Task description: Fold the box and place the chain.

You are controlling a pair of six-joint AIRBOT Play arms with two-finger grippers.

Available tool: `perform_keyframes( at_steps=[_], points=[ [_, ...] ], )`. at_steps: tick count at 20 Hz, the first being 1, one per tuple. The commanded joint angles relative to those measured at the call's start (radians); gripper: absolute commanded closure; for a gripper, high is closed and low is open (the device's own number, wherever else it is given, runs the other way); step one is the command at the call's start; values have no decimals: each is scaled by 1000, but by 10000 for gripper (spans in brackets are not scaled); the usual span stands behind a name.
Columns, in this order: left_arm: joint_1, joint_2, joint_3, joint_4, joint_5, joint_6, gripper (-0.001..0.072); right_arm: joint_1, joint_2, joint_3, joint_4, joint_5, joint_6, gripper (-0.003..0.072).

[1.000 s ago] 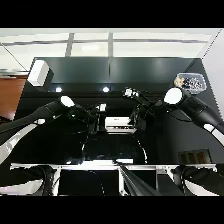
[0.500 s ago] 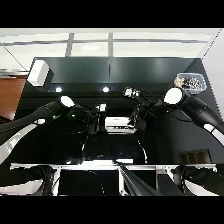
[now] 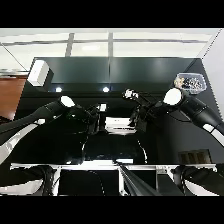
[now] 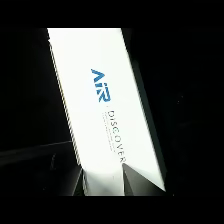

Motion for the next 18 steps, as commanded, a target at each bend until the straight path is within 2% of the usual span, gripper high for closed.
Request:
perform_keyframes(
  at_steps=[1, 13, 15, 16, 18],
  points=[
    [0, 0, 0, 0, 2, -1, 358, 0, 0, 0, -14, 11, 0, 407],
    [0, 0, 0, 0, 3, -1, 358, 0, -3, -37, -5, -12, 9, 409],
    [0, 0, 0, 0, 3, -1, 358, -3, 7, -17, -10, 16, 53, 410],
    [0, 0, 0, 0, 3, -1, 358, -11, 22, 5, -11, 57, 102, 458],
    [0, 0, 0, 0, 3, -1, 357, -53, 63, 36, -5, 159, 253, 637]
  ],
)
